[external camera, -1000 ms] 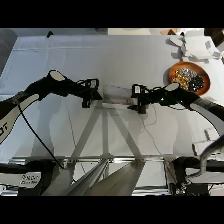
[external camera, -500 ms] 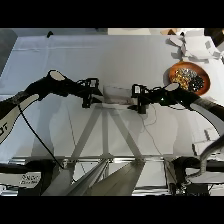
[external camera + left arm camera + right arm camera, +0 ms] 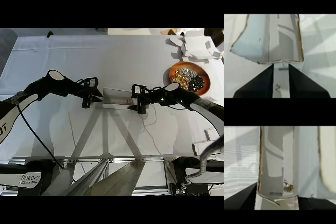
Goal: Fold the box and place the chain.
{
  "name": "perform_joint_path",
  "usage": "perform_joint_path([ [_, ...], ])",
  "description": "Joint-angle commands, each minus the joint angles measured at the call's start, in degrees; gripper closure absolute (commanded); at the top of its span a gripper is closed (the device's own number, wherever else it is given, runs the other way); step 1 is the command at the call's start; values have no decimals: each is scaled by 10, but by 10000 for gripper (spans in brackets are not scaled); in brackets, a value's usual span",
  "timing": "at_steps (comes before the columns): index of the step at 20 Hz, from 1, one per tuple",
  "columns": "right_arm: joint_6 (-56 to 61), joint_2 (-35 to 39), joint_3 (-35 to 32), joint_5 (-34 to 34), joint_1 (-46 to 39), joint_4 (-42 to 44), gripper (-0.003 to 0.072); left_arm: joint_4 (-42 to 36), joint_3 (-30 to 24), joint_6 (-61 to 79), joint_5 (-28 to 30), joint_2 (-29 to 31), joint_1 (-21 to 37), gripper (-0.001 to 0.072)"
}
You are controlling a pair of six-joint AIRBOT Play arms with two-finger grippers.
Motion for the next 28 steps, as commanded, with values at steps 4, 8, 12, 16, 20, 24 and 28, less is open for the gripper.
perform_joint_path([
  [4,0,0,0,0,0,0,188,76,0,-64,0,58,42,514],
  [8,0,0,0,0,0,0,188,79,0,-152,0,118,78,516],
  [12,0,0,0,0,0,0,188,79,-14,-292,-2,166,123,703],
  [16,0,0,0,0,0,0,188,83,-94,-465,47,168,148,704],
  [20,0,0,0,0,0,0,188,101,-139,-663,92,128,147,709],
  [24,0,0,0,0,0,0,188,101,-139,-717,61,69,128,711],
  [28,0,0,0,0,0,0,188,62,-139,-720,78,59,104,709],
])
